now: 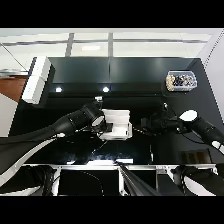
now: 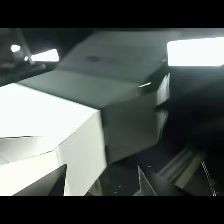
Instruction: Fold the box and place the chain.
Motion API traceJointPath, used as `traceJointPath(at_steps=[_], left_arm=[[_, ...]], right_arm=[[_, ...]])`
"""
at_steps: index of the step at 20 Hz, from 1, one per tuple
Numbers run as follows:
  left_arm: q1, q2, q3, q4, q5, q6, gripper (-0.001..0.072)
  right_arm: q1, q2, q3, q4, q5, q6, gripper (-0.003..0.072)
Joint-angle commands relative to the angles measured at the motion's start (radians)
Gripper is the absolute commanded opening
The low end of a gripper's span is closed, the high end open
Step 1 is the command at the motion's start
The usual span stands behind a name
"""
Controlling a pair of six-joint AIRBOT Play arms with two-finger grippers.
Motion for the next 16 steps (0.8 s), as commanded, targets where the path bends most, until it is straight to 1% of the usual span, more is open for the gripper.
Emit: traceJointPath(at_steps=[1,2,5,6,7,9,10,11,12,16], left_arm=[[0.001,-0.001,-0.001,-0.001,0.001,0.0,0.003],[0.001,-0.001,-0.001,-0.001,0.001,0.0,0.003],[0.001,-0.001,-0.001,0.0,0.001,0.0,0.0029],[0.001,-0.001,-0.001,0.0,0.001,0.0,0.003],[0.001,-0.001,-0.001,0.0,0.0,0.0,0.0029],[0.001,-0.001,-0.001,0.0,0.0,0.0,0.003],[0.001,-0.001,-0.001,0.0,0.0,0.0,0.003],[0.001,-0.001,-0.001,0.0,0.0,0.0,0.003],[0.001,-0.001,-0.001,0.0,0.0,0.0,0.003],[0.001,-0.001,-0.001,0.0,0.0,0.0,0.0029]], right_arm=[[0.03,-0.002,0.059,-0.014,0.062,-0.014,0.0689],[0.05,-0.002,0.064,-0.016,0.055,-0.014,0.0704],[0.121,-0.002,0.068,-0.014,-0.005,0.029,0.0697],[0.146,-0.002,0.068,-0.014,-0.031,0.051,0.0684],[0.174,-0.002,0.072,-0.016,-0.06,0.065,0.0596],[0.232,-0.002,0.089,-0.031,-0.13,0.11,0.0589],[0.261,-0.003,0.103,-0.068,-0.161,0.164,0.0582],[0.287,-0.004,0.119,-0.119,-0.182,0.226,0.0491],[0.312,-0.004,0.137,-0.171,-0.188,0.296,0.0429],[0.391,-0.004,0.206,-0.403,-0.167,0.524,0.043]])
